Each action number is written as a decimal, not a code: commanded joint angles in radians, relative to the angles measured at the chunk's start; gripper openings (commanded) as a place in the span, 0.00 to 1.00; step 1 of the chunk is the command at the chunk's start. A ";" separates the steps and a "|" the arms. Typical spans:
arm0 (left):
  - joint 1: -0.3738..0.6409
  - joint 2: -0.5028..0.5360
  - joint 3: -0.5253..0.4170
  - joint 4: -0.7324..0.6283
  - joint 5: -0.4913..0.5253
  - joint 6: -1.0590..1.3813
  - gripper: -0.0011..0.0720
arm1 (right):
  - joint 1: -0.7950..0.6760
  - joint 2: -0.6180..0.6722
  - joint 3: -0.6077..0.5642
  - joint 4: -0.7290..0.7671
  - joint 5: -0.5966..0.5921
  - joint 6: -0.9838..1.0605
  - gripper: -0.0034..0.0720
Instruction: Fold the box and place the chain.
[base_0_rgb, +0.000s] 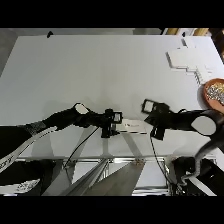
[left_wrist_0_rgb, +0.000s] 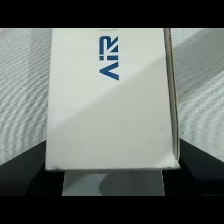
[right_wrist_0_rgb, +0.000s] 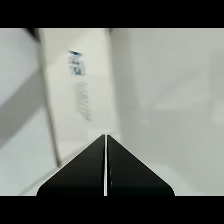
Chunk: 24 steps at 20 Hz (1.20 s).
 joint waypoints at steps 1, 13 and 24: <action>0.001 0.000 0.000 0.001 -0.001 0.001 0.36 | -0.180 0.052 0.000 -0.188 0.047 0.317 0.07; 0.001 0.000 0.000 0.001 -0.001 0.001 0.36 | -0.654 -0.176 -0.002 -0.312 0.183 0.451 0.07; 0.001 0.000 0.000 0.001 -0.035 0.002 0.36 | -0.654 -0.176 -0.002 -0.312 0.183 0.451 0.07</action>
